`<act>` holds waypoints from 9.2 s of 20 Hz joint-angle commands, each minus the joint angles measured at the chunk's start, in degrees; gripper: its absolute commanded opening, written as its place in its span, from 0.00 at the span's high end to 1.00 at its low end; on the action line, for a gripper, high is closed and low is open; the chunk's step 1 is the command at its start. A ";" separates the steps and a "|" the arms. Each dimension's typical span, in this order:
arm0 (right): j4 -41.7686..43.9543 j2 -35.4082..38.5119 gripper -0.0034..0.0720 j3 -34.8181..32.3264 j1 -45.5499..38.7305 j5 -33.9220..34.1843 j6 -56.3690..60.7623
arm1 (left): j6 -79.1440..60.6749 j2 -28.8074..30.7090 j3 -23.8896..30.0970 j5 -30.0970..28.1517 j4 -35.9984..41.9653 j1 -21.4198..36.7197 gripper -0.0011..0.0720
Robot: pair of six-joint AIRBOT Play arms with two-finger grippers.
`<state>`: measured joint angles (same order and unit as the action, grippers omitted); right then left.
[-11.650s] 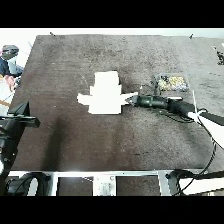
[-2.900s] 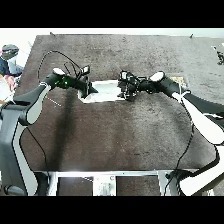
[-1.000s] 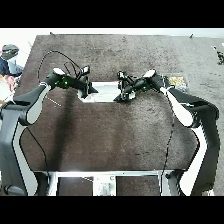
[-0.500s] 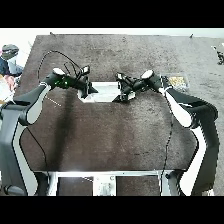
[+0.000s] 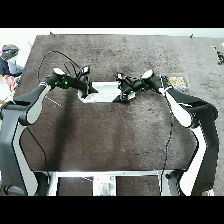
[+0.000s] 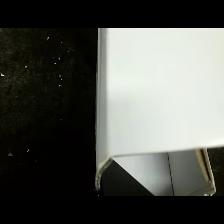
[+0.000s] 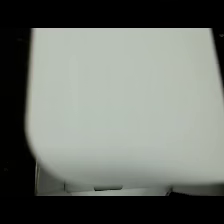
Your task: Fold the box and place the chain.
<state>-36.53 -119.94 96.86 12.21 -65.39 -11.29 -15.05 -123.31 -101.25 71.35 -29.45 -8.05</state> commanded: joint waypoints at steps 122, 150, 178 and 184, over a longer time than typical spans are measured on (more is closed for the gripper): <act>-0.74 -1.64 0.40 0.04 0.04 -0.15 0.59 | 9.81 9.49 -6.40 11.89 -18.84 2.19 0.34; -0.74 -1.64 0.40 0.04 0.04 -0.17 0.59 | 5.53 8.76 5.20 -0.20 -15.26 -1.62 0.73; -0.72 -1.64 0.40 0.04 0.04 -0.20 0.59 | 6.08 6.32 5.18 2.10 -7.52 -0.31 0.76; -0.74 -1.64 0.40 0.04 0.04 -0.20 0.59 | 8.22 6.69 3.21 9.35 -6.95 2.32 0.97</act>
<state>-37.28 -121.54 96.90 12.21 -65.56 -10.70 -8.54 -116.71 -97.12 76.86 -36.73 -6.94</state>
